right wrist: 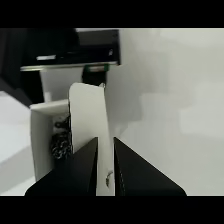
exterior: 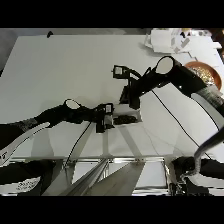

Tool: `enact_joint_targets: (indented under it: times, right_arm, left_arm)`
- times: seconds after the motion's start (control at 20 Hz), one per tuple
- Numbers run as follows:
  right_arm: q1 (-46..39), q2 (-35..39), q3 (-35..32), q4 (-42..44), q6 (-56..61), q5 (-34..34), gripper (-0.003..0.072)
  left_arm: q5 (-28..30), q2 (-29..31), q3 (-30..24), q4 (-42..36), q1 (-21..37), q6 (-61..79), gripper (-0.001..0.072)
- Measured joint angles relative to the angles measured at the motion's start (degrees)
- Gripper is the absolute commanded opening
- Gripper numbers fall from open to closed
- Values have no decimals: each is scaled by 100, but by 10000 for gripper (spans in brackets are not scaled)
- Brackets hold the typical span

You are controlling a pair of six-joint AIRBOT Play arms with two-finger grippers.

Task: Fold the box and place the chain.

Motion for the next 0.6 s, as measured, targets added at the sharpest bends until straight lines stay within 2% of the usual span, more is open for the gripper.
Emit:
enact_joint_targets:
  times: [0.1,0.15,0.2,0.6]
  right_arm:
    - [33,-55,0,-68,-31,195,134]
    - [52,-66,2,-79,-39,282,194]
    - [83,-76,2,-96,-50,354,220]
    - [422,111,-59,-350,-72,715,228]
  left_arm:
    - [0,0,0,2,0,0,136]
    - [0,0,0,2,0,0,136]
    - [0,0,0,2,0,0,136]
    - [0,0,0,0,0,0,136]
